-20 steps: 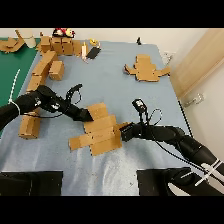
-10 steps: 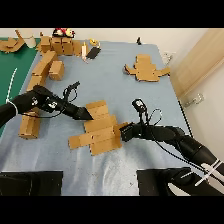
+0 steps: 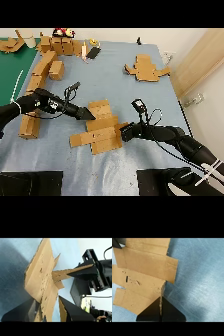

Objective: Fold the box.

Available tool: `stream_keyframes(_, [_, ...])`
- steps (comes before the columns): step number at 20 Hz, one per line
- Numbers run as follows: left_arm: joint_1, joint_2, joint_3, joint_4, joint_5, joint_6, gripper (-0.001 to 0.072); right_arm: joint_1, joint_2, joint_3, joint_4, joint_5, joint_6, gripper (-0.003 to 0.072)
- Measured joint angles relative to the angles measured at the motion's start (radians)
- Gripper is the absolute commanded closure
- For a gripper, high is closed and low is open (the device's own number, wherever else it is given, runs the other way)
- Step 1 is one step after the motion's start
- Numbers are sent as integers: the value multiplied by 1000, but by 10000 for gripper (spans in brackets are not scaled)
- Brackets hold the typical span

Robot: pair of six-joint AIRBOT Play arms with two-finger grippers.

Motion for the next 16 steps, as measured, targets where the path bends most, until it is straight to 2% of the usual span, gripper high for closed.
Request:
stream_keyframes(7, [10,-7,0,-6,26,25,305,0,0,0,-2,1,0,684])
stream_keyframes(13, [85,-8,0,2,16,15,305,1,0,0,-4,0,0,685])
stream_keyframes(16, [87,-10,0,3,18,10,305,1,0,0,-6,0,0,684])
